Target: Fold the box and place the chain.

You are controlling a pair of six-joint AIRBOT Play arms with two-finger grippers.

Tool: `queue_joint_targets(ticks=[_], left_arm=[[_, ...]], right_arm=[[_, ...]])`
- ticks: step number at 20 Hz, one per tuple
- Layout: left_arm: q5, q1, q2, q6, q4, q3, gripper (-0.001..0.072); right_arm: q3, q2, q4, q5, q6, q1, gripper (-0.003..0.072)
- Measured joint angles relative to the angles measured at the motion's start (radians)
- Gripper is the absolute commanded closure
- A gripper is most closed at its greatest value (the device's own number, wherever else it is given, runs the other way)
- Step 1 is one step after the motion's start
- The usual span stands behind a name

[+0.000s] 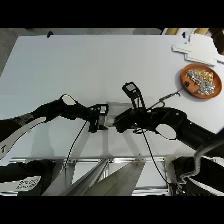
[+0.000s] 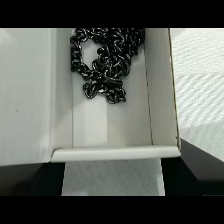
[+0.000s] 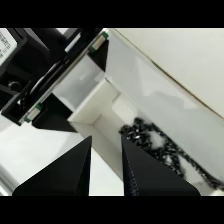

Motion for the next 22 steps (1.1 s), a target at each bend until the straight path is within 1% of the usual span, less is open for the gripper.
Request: queue_joint_targets(ticks=[2,3,4,7,10,11,12,14,15,22], left_arm=[[0.000,0.000,0.000,0.000,0.000,0.000,0.0557],[0.000,0.000,0.000,0.000,0.000,0.000,0.0557],[0.000,0.000,0.000,0.000,0.000,0.000,0.0557],[0.000,0.000,0.000,0.000,0.000,0.000,0.0557],[0.000,0.000,0.000,0.000,0.000,0.000,0.0557],[0.000,0.000,0.000,0.000,0.000,0.000,0.0557],[0.000,0.000,0.000,0.000,0.000,0.000,0.0557],[0.000,0.000,0.000,0.000,0.000,0.000,0.0557],[0.000,0.000,0.000,0.000,0.000,0.000,0.0557],[0.000,0.000,0.000,0.000,0.000,0.000,0.0557]], right_arm=[[0.043,0.037,-0.022,0.078,0.005,-0.055,0.0499],[0.064,0.058,-0.032,0.113,0.006,-0.090,0.0614],[0.084,0.080,-0.044,0.142,0.007,-0.133,0.0667],[0.113,0.121,-0.105,0.207,0.010,-0.271,0.0668],[0.121,0.098,-0.169,0.292,0.011,-0.403,0.0667],[0.120,0.078,-0.182,0.317,0.012,-0.441,0.0660],[0.118,0.054,-0.192,0.330,0.012,-0.469,0.0587],[0.113,-0.006,-0.204,0.346,0.014,-0.507,0.0358],[0.112,-0.041,-0.204,0.348,0.013,-0.516,0.0341],[0.108,-0.245,-0.197,0.317,0.003,-0.515,0.0348]])
